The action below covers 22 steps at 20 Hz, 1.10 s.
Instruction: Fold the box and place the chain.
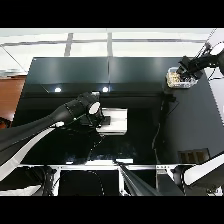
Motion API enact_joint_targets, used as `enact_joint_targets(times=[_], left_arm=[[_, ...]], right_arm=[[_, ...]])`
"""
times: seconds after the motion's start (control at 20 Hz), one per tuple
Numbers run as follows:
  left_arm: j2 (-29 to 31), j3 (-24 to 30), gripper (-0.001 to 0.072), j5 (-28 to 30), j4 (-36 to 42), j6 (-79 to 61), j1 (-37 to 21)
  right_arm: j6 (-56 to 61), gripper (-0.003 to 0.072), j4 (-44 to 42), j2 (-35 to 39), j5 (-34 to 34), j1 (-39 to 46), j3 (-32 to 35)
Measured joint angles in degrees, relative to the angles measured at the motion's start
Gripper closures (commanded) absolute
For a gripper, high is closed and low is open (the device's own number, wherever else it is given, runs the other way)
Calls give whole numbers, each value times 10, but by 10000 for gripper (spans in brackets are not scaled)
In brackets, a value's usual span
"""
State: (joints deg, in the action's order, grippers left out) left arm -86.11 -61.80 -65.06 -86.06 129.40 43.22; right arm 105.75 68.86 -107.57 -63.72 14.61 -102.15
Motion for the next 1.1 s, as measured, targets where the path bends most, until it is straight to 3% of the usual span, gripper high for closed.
enact_joint_targets(times=[0.15, 0.5, 0.95, 1.0, 1.1], left_arm=[[0, 0, 681, 0, 0, 0, 0], [0, 0, 681, 0, 0, 0, 0], [0, 0, 681, 0, 0, 0, 0], [0, 0, 681, 0, 0, 0, 0], [0, 0, 681, 0, 0, 0, 0]], right_arm=[[-16, 260, 1, -4, -18, 3, -5], [-37, 262, 2, -7, -76, 1, -7], [-21, 261, -5, -34, -41, -18, -8], [-17, 320, -5, -38, -36, -20, -8], [-9, 651, -6, -45, -26, -22, -8]])
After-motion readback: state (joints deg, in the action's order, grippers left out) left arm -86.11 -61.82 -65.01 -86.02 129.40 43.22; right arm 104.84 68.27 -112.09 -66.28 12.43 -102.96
